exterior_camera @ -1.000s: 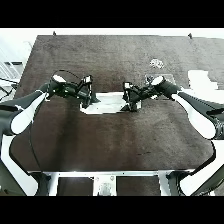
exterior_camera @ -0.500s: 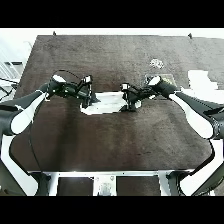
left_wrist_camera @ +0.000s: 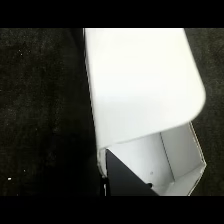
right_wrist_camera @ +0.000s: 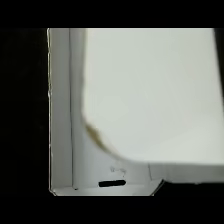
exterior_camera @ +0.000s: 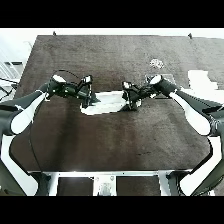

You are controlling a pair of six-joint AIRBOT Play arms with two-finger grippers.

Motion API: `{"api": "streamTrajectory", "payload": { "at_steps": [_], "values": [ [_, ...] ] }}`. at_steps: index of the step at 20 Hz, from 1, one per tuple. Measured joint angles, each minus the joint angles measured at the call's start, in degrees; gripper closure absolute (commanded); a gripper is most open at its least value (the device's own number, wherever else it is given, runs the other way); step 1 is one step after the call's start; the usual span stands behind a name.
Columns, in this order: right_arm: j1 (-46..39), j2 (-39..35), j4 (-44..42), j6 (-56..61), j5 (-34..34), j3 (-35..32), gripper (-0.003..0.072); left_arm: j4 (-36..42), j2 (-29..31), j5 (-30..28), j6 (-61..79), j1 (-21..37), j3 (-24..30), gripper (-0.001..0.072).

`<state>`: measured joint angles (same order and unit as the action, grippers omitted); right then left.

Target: Fold the box and place the chain.

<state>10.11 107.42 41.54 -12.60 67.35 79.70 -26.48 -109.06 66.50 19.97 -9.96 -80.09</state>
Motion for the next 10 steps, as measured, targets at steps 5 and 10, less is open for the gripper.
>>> {"api": "streamTrajectory", "payload": {
  "at_steps": [5, 10],
  "values": [
    [-1.16, 0.72, -1.27, -2.95, 1.2, 0.2, 0.0046, 0.0, 0.0, 0.0, 0.0, 0.0, 0.0, 0.0688],
    [-1.36, 1.95, -2.67, -4.76, 3.23, 0.31, 0.0045, -0.02, 0.0, 0.11, 0.02, 0.0, 0.0, 0.0688]
  ]
}}
